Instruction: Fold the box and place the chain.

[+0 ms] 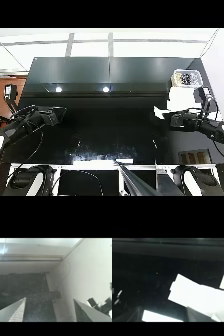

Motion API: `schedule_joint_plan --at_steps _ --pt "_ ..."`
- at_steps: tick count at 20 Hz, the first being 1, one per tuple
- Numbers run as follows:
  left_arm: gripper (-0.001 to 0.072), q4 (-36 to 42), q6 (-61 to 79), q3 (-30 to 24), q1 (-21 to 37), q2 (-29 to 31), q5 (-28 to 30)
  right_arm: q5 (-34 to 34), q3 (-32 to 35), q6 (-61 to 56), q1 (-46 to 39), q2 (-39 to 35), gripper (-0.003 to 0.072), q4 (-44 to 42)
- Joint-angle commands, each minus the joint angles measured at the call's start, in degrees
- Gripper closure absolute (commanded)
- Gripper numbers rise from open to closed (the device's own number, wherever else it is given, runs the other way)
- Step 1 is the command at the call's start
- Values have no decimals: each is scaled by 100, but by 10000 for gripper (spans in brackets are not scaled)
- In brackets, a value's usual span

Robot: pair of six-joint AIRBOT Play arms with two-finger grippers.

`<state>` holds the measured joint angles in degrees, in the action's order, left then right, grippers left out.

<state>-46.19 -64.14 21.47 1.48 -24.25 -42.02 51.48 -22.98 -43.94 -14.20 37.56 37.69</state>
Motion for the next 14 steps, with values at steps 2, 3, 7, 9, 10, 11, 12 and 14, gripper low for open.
schedule_joint_plan --at_steps 2,3,7,9,10,11,12,14 --pt "4 22 -70 -2 4 -4 -52 -431 -90 -1056 -4 -2 -15 153" --pt "4 22 -70 -2 4 -4 -52 -553 -223 -1467 -7 0 -15 428" --pt "5 22 -66 -2 4 -4 -52 -645 -1290 -2518 -337 170 -15 1886" --pt "5 22 -66 -2 4 -4 -50 -769 -1856 -2879 -730 319 -15 2662" --pt "5 22 -66 -2 4 -4 -50 -927 -2050 -3169 -977 378 -15 3018" --pt "6 22 -66 -2 4 -4 -50 -1095 -2205 -3462 -1283 459 -15 3338" --pt "6 22 -66 -2 4 -4 -46 -1226 -2295 -3698 -1602 573 -15 3510" --pt "6 22 -66 -2 4 -4 -46 -1296 -2404 -4004 -2323 1001 -15 3539"
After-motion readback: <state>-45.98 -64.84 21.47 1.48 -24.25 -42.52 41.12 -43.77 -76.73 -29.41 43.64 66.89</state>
